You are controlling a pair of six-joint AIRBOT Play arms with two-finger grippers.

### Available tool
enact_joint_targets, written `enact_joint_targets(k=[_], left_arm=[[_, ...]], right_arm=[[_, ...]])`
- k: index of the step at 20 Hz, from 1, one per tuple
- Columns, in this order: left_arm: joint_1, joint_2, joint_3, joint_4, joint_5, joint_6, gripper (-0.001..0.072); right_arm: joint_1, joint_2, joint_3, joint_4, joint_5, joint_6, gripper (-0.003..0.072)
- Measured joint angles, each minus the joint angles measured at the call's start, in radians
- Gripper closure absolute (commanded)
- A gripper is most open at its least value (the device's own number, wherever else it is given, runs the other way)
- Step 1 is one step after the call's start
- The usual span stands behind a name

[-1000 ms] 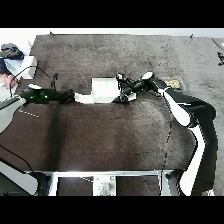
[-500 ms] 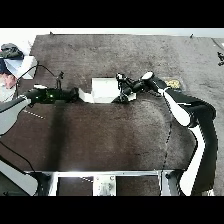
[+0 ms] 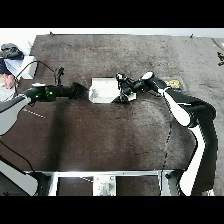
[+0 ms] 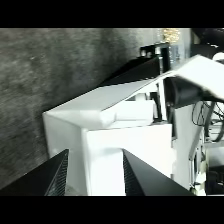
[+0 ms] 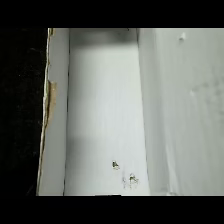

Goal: Fold the box and place the chain.

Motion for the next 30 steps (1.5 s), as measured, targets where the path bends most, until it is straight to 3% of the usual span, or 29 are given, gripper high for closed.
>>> enact_joint_targets(k=[8, 17, 26, 30], left_arm=[[-0.035, 0.005, 0.027, 0.048, -0.013, -0.05, 0.0345], [-0.109, 0.017, 0.167, 0.356, 0.012, -0.351, 0.0345], [-0.163, 0.021, 0.203, 0.449, 0.065, -0.489, 0.0345], [-0.198, 0.021, 0.245, 0.551, 0.083, -0.583, 0.0346]], right_arm=[[0.0, 0.0, 0.0, 0.0, 0.0, 0.0, 0.042], [0.0, 0.0, 0.0, 0.0, 0.0, 0.0, 0.042], [0.0, 0.0, 0.0, 0.0, 0.0, 0.0, 0.0421], [0.0, 0.0, 0.0, 0.0, 0.0, 0.0, 0.042]])
